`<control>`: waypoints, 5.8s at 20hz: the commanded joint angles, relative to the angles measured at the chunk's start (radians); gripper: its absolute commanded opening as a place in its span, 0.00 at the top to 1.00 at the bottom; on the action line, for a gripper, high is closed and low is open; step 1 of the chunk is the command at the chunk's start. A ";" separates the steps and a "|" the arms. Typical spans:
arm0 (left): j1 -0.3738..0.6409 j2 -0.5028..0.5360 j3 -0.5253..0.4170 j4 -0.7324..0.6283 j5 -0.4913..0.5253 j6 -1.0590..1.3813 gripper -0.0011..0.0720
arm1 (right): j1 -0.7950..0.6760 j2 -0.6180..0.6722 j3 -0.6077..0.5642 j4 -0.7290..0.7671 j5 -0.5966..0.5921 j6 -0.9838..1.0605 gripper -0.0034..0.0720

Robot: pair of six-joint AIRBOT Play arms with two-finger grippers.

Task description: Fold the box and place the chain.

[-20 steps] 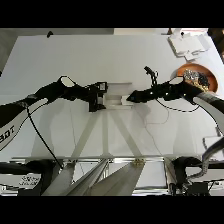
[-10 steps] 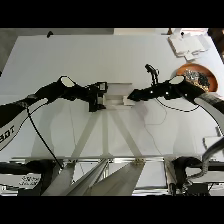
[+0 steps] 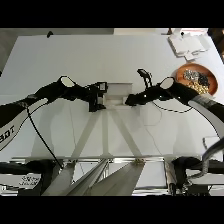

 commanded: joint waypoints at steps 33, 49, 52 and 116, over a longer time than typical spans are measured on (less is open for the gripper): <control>0.000 0.001 0.000 0.000 -0.001 0.000 0.47 | 0.265 -0.015 0.075 -0.811 -0.203 1.035 0.94; 0.000 0.001 0.000 0.000 -0.003 0.000 0.47 | 0.262 0.188 0.075 -0.810 -0.047 1.030 0.44; 0.000 0.001 0.000 0.000 -0.003 0.000 0.47 | 0.250 0.275 0.075 -0.815 0.010 0.971 0.44; 0.000 0.001 0.000 0.000 -0.003 0.000 0.47 | -0.370 0.316 0.091 -0.821 0.175 0.220 0.95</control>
